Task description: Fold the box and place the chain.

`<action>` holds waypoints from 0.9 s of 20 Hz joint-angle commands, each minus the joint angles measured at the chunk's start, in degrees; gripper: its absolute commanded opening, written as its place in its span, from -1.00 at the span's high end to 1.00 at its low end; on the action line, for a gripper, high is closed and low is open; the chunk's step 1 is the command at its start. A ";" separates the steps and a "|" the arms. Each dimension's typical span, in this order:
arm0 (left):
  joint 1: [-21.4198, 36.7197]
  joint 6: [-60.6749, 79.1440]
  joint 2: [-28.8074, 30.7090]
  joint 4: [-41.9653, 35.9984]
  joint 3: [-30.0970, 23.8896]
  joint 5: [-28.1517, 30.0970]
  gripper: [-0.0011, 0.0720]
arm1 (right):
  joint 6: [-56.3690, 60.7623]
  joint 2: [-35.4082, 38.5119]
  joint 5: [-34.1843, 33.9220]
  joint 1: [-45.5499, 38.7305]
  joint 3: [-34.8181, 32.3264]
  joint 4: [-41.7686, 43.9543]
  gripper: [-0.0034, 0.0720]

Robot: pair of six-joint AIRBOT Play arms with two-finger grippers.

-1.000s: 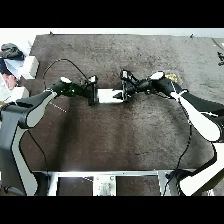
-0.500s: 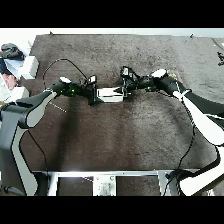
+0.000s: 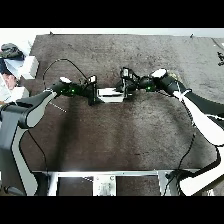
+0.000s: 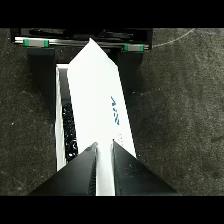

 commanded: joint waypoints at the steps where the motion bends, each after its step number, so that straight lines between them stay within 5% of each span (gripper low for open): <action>1: -0.04 0.00 0.04 -0.02 0.00 0.07 -0.17 | 0.15 -0.09 0.22 0.04 -0.02 -1.51 0.65; 14: -0.04 0.00 0.04 -0.02 0.00 0.07 -0.17 | 6.86 -2.47 4.98 0.33 -0.13 -6.75 0.64; 15: -0.04 0.00 0.04 0.00 0.00 0.07 -0.17 | 6.84 -2.45 5.42 0.24 -0.13 -6.82 0.58; 17: -0.04 0.00 0.04 -0.02 0.00 0.07 -0.17 | 7.02 -2.34 5.40 0.17 -0.11 -6.62 0.14; 18: -0.04 0.00 0.04 -0.02 0.00 0.07 -0.17 | 7.06 -2.34 5.40 0.11 0.00 -6.60 0.14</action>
